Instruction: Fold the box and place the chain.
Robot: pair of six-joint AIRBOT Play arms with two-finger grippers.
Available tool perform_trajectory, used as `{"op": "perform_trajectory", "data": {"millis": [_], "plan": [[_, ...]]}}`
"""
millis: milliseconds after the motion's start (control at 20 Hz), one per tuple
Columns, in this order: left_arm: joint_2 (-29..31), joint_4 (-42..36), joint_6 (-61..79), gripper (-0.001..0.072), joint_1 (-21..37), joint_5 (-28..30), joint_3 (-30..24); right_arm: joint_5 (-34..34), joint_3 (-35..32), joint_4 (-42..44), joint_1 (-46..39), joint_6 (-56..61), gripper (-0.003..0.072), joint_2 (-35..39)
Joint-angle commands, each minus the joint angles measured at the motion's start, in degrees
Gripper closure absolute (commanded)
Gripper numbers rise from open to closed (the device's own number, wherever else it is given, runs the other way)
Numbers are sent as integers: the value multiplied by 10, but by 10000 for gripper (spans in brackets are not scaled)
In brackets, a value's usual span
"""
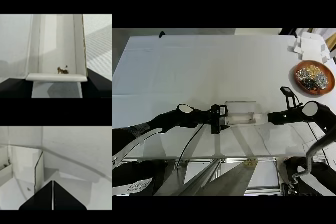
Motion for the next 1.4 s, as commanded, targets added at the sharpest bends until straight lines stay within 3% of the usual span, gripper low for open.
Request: {"op": "perform_trajectory", "data": {"millis": [0,250,350,400,450,600,800,1350], "plan": [[0,0,0,575,0,0,0,5,0,60,15,-55,674,-16],[0,0,0,575,0,0,0,-12,0,63,40,-62,669,-14],[0,0,0,575,0,0,0,-13,0,63,41,-62,556,-3],[0,0,0,575,0,0,0,-14,0,62,41,-64,550,5],[0,0,0,575,0,0,0,-16,0,57,41,-76,552,14],[0,0,0,575,0,0,0,-31,0,-22,40,-28,658,40],[0,0,0,575,0,0,0,-28,0,-80,40,21,673,47],[0,0,0,575,0,0,0,-52,0,-15,40,33,674,-44]]}}
